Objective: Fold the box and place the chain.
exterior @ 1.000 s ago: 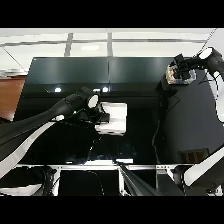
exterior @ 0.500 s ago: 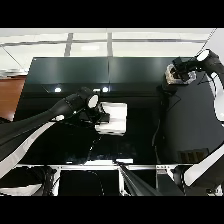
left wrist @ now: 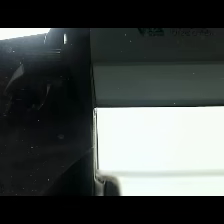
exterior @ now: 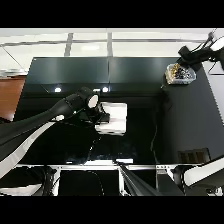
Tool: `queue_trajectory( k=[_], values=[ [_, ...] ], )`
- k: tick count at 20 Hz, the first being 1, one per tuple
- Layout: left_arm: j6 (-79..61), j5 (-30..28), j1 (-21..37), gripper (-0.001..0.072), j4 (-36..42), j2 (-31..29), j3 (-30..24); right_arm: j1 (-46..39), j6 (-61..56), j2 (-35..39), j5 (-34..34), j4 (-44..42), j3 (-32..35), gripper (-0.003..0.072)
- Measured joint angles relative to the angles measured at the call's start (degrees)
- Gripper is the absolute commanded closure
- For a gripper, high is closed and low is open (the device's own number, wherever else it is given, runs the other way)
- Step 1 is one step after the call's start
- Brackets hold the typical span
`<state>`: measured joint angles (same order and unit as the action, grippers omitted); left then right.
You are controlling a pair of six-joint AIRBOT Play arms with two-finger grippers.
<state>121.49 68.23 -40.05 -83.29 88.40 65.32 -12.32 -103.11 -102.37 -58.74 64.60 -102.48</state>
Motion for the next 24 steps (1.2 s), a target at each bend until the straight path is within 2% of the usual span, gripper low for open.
queue_trajectory(
  k=[8,13,18,24],
  values=[
    [0.0,-0.1,0.0,0.0681,0.0,0.0,0.0,0.0,13.1,23.8,-9.9,-0.2,0.0,0.0671],
    [0.0,-0.1,0.0,0.0680,0.0,0.0,0.0,0.0,17.4,36.2,-15.4,-5.3,0.0,0.0671],
    [0.0,-0.2,0.0,0.0681,0.0,0.0,0.0,0.0,19.5,43.1,-19.6,-14.1,0.0,0.0671],
    [0.0,-0.2,0.0,0.0680,0.0,0.0,0.0,0.0,21.3,45.7,-25.9,-27.8,0.0,0.0671]
  ],
)
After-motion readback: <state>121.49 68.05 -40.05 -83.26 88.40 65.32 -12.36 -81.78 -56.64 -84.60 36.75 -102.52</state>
